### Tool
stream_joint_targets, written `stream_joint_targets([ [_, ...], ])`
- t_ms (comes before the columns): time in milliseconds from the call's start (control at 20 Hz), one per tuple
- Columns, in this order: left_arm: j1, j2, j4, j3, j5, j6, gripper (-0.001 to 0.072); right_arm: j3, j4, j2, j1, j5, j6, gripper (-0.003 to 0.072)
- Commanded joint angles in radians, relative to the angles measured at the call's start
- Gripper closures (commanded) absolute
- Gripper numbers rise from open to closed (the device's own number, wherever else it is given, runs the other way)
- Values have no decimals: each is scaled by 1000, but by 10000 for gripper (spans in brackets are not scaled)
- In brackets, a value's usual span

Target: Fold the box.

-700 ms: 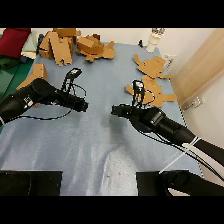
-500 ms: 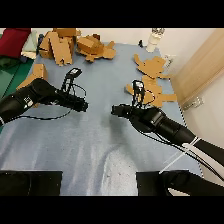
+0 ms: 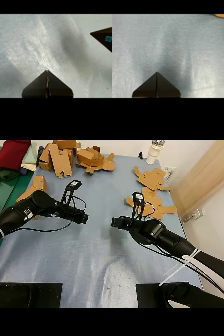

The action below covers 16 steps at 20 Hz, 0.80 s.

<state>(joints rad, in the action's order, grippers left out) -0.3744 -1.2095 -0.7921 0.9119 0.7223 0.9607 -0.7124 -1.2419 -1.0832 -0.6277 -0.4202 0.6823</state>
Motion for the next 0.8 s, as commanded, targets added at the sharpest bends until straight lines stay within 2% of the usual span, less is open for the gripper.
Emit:
stream_joint_targets([
  [0,-7,-1,18,1,-124,-1,695,-1,0,0,0,-35,0,682],
  [100,-5,-1,36,1,-158,-1,695,-1,-33,0,0,-28,-13,681],
  [300,-6,-2,69,1,-165,2,695,-3,-84,-1,4,-8,-63,681],
  [350,-6,-2,76,1,-162,5,695,-22,-93,-1,24,-37,-61,680],
  [400,-6,-2,76,1,-161,37,695,-63,-105,-1,72,-116,-47,680],
  [450,-6,-2,76,1,-166,66,695,-121,-124,-1,146,-222,18,602],
  [550,-4,-3,72,1,-163,78,695,-248,-219,-1,345,-385,264,497],
  [600,-4,-6,73,1,-163,82,695,-303,-286,-2,453,-429,375,417],
  [700,-4,-23,75,1,-166,89,694,-386,-420,-11,682,-467,528,315],
  [750,-4,-37,77,1,-166,93,694,-417,-478,-26,796,-483,591,313],
])
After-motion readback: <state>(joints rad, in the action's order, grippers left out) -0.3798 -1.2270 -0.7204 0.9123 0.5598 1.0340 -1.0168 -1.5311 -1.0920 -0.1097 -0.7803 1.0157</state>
